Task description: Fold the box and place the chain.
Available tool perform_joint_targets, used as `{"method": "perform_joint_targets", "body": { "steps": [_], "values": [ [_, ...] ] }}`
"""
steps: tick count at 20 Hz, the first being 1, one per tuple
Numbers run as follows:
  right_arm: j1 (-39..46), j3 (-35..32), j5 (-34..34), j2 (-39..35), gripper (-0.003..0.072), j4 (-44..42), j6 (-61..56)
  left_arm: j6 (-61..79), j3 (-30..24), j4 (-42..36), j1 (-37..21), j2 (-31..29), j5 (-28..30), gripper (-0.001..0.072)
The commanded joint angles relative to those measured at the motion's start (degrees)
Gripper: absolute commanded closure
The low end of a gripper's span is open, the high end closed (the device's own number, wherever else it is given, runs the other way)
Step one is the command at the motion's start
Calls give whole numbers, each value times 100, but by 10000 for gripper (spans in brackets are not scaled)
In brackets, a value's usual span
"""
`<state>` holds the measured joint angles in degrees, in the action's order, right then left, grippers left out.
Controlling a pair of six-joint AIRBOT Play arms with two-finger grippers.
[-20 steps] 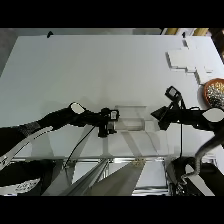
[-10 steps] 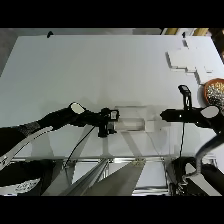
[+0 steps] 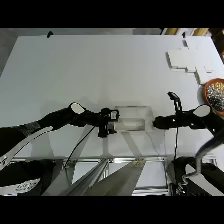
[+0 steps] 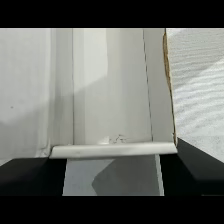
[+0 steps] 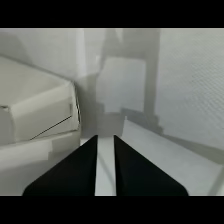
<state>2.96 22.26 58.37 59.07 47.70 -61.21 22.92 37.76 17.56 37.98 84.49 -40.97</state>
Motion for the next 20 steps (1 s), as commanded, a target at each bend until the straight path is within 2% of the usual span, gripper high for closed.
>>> {"method": "perform_joint_targets", "body": {
  "steps": [1, 3, 5, 13, 14, 16, 17, 20],
  "values": [
    [-63, 0, 428, -160, 486, -291, -24, 0, -2, 0, -2, -4, 2, 617],
    [-63, 0, 450, -402, 470, -293, -24, 0, -2, 0, -2, -4, 2, 617],
    [-63, 0, 452, -597, 385, -297, -26, 0, -2, 0, -2, -2, 2, 617],
    [-278, 0, 551, -907, 385, -505, -24, 0, -2, 0, -2, -4, 2, 617],
    [-396, 0, 509, -905, 365, -501, -7, 0, -2, 0, -2, -4, 2, 617],
    [-590, 0, 284, -905, 237, -483, -2, 0, -2, 0, -2, -4, 2, 617],
    [-697, 0, 70, -905, 202, -487, -4, 0, -2, 0, -2, -4, 2, 617],
    [-1167, 35, -431, -905, 205, -479, -94, 0, -2, 0, -2, -2, 2, 617]
  ]
}}
